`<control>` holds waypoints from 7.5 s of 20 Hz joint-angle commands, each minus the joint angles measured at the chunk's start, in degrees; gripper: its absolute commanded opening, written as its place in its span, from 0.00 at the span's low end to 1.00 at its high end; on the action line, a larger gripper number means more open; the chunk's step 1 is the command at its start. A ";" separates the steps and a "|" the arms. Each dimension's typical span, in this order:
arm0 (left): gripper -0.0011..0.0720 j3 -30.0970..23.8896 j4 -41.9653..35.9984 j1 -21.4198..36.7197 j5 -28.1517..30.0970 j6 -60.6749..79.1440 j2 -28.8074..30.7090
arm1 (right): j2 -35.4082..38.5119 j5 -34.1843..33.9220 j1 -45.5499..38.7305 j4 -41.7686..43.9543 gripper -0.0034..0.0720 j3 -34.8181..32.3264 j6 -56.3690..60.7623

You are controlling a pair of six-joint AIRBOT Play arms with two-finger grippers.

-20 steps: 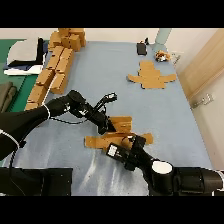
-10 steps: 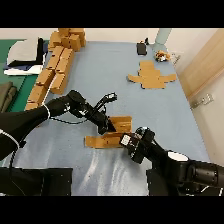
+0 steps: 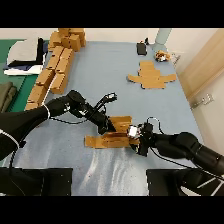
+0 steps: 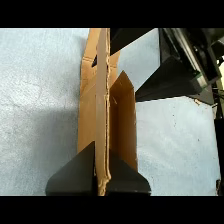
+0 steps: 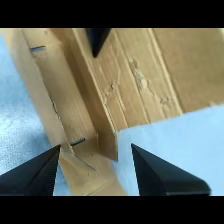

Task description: Fold the box.

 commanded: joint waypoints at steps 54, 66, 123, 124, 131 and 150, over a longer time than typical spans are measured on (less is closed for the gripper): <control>0.03 0.04 0.00 0.02 0.00 0.02 0.02 | -20.96 -11.06 -14.14 26.05 0.88 8.20 -39.21; 0.03 0.04 0.00 0.02 0.00 0.02 0.02 | -19.39 -13.03 -14.16 28.55 0.93 8.15 -39.19; 0.03 0.04 -3.65 0.02 0.04 0.02 0.02 | -22.51 -13.00 -14.14 27.93 0.67 8.09 -39.21; 0.03 0.04 -3.63 0.02 0.02 0.02 0.02 | -22.51 -13.00 -14.14 27.93 0.67 8.09 -39.21; 0.04 0.04 -3.63 0.02 0.46 -0.02 0.02 | -22.51 -13.00 -14.14 27.93 0.67 8.09 -39.21; 0.04 0.52 19.39 7.17 -13.49 -45.75 11.17 | -22.51 -12.98 -14.16 27.91 0.67 8.09 -39.21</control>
